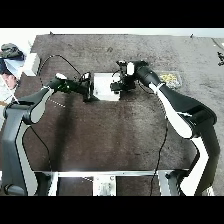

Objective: Fold the box and place the chain.

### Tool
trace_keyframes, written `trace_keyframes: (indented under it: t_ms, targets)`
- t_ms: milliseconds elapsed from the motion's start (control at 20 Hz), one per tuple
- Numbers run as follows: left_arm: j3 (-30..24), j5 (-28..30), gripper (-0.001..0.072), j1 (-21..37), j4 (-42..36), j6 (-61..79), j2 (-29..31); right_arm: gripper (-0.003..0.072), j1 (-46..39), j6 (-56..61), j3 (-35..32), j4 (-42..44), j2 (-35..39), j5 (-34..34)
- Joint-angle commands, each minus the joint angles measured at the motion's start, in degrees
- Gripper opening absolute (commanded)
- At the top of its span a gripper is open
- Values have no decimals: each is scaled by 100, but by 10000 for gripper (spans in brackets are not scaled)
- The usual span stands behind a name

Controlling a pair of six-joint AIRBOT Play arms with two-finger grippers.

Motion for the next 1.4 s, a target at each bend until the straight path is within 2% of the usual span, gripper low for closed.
trace_keyframes:
  t_ms: [0,100,350,400,450,550,600,700,800,1100,1150,1200,1250,1350]
  targets:
    - [2,0,466,4,0,0,-2,414,212,525,157,-708,-76,149]
    - [2,0,466,4,0,2,-2,393,291,708,157,-903,-76,146]
    - [2,-2,466,4,0,0,-2,393,354,1102,157,-1123,-269,131]
    - [2,-2,466,4,0,0,-2,361,354,1172,157,-1161,-313,153]
    - [2,0,467,4,0,0,-2,269,354,1196,157,-1169,-334,146]
    - [2,0,467,4,0,0,-2,268,363,1287,157,-1174,-337,79]
    - [2,0,467,4,0,2,-2,206,367,1316,157,-1176,-337,61]
    - [2,0,466,4,0,2,-2,205,367,1421,157,-1178,-337,20]
    - [2,0,466,4,0,2,-2,92,376,1480,157,-1196,-337,-39]
    - [2,0,467,4,0,2,-2,89,413,1611,157,-1283,-337,-92]
    - [2,-2,466,4,0,0,-2,118,413,1613,157,-1283,-337,-94]
    - [2,-2,466,4,0,0,-2,201,413,1633,157,-1276,-332,-90]
    - [2,-2,467,4,0,0,-2,233,415,1631,157,-1276,-321,-76]
    - [2,-2,467,4,0,0,-2,243,415,1628,157,-1272,-267,-66]
